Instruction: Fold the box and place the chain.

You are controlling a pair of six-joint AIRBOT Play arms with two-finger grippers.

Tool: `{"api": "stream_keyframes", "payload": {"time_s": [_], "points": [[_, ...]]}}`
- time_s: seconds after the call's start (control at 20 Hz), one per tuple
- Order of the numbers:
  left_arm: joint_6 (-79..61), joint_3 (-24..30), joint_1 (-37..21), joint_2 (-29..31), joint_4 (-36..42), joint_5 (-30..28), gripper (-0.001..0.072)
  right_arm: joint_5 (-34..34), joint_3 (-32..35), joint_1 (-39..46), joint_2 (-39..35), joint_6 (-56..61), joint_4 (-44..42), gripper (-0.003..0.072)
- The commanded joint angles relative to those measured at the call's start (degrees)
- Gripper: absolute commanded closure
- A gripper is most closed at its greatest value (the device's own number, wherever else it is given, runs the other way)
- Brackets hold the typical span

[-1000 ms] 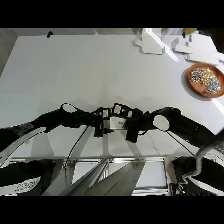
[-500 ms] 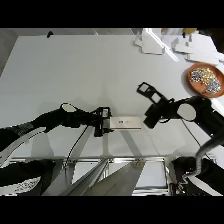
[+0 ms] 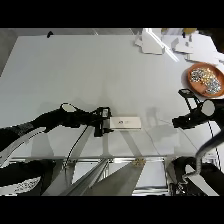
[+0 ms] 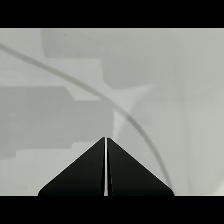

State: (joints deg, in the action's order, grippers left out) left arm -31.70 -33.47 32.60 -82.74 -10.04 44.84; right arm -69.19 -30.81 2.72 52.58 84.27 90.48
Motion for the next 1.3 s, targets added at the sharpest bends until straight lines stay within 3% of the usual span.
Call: {"api": "stream_keyframes", "payload": {"time_s": [0.0, 0.35, 0.6, 0.8, 0.95, 1.1, 1.25], "points": [[0.02, 0.02, 0.0, 0.02, -0.02, -0.02, 0.0501, -2.21, 0.59, 2.51, -0.04, 4.22, 0.59, 0.0668], [0.07, 0.0, -0.11, 0.57, 0.57, 2.01, 0.0506, -2.21, 0.59, 2.51, -0.04, 4.22, 0.59, 0.0668], [16.65, 0.0, -7.21, 13.27, -4.28, 1.46, 0.05, -2.19, 0.59, 2.51, -0.04, 4.22, 0.59, 0.0668], [43.82, 0.02, -21.31, 26.99, -20.52, -3.23, 0.0501, -2.19, 0.59, 2.51, -0.07, 4.2, 0.59, 0.0668], [64.48, 0.02, -35.17, 33.31, -41.11, -4.0, 0.0502, -2.19, 0.59, 2.51, -0.04, 4.2, 0.59, 0.0668], [84.96, 0.07, -47.21, 33.7, -59.08, -4.13, 0.0497, -2.19, 0.59, 2.51, -0.07, 4.2, 0.59, 0.0668], [95.19, 0.63, -53.09, 31.85, -64.52, -3.26, 0.0496, -2.19, 0.59, 2.51, -0.04, 4.2, 0.59, 0.0668]]}}
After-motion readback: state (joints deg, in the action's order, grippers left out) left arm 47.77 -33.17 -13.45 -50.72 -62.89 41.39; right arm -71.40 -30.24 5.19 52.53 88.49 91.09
